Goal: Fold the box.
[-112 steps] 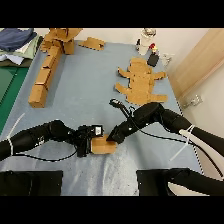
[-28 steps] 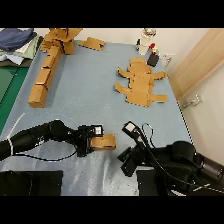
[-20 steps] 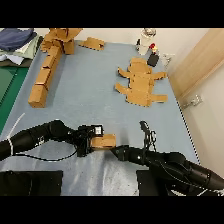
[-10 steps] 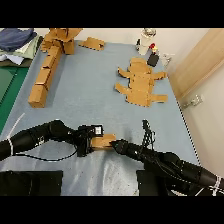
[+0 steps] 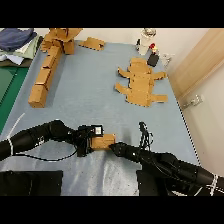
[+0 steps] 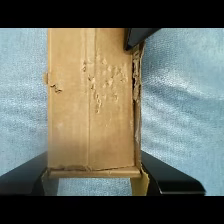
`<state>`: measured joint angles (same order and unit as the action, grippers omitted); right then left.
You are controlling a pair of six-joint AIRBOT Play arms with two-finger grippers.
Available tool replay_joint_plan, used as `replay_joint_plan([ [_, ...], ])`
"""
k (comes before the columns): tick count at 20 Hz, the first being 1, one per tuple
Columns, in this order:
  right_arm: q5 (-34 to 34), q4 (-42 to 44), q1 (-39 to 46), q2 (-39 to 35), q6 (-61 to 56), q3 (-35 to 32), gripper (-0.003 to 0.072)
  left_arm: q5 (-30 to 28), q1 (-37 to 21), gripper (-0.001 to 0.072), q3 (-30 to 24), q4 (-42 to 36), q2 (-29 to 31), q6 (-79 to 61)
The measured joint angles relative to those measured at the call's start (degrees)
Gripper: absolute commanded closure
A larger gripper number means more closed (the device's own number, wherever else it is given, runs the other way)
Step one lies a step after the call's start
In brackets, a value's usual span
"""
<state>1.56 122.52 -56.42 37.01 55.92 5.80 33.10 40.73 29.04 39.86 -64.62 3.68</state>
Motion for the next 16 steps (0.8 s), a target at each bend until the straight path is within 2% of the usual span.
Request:
replay_joint_plan([
  [5, 3.76, -6.99, 0.42, -3.82, 0.0, 3.13, 0.0684, 0.0, 0.0, 0.0292, 0.0, 0.0, 0.0, 0.0],
  [7, 10.43, -12.48, 2.36, -6.34, -0.44, 5.92, 0.0683, 0.0, 0.0, 0.0291, 0.0, -0.02, 0.0, 0.0],
  [10, 27.1, -23.96, 8.07, -8.11, -5.18, 10.78, 0.0682, 0.0, 0.0, 0.0291, 0.0, 0.0, 0.0, 0.0],
  [12, 35.76, -30.4, 12.61, -8.59, -8.17, 13.53, 0.0683, 0.0, 0.0, 0.0292, 0.0, 0.0, 0.0, 0.0],
  [16, 42.93, -35.98, 19.45, -8.96, -11.85, 17.03, 0.0683, -0.28, 0.0, 0.0291, 0.0, 0.0, 0.0, 0.0],
])
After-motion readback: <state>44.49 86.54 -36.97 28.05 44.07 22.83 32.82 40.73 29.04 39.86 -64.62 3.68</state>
